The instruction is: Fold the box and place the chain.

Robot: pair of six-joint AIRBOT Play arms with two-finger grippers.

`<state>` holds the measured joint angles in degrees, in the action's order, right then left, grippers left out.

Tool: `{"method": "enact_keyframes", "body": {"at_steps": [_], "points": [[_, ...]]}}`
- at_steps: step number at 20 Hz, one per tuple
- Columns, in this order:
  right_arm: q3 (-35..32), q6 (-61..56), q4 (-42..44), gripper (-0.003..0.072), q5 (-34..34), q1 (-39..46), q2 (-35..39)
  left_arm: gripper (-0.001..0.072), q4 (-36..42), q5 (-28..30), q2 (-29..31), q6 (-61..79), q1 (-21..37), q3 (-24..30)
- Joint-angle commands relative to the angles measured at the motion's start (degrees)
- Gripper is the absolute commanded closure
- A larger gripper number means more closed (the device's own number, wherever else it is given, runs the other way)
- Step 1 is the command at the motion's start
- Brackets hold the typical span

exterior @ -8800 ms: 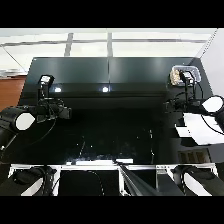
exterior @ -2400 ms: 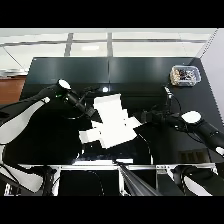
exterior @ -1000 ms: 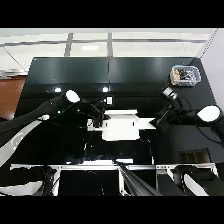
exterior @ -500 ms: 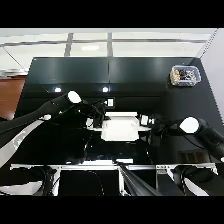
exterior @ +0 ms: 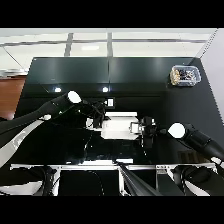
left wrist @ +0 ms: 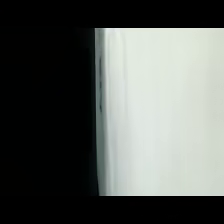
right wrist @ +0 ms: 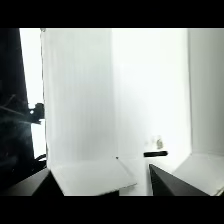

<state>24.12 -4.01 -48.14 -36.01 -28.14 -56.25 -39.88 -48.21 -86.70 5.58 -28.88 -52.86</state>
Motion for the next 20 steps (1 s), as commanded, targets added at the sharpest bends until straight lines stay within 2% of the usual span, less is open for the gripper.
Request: {"method": "enact_keyframes", "body": {"at_steps": [1, 8, 12, 20], "points": [[0.61, -0.28, 2.03, 0.0031, 3.58, -0.66, 0.48, 0.0679, 0.04, -0.07, -0.02, -0.02, -0.04, 0.0], [3.87, -0.15, 1.64, 0.0031, 1.99, 3.63, 2.05, 0.0679, 0.04, -2.1, -0.02, -4.0, -0.11, 0.0], [4.13, 1.09, 3.65, 0.0032, 1.84, 5.35, 1.99, 0.0679, 0.04, -0.79, -0.02, -4.09, -0.11, 0.0], [4.17, 23.06, 25.7, 0.0032, -5.07, 12.46, -3.91, 0.0679, 0.04, -0.9, -0.02, -4.11, -0.11, 0.0]]}}
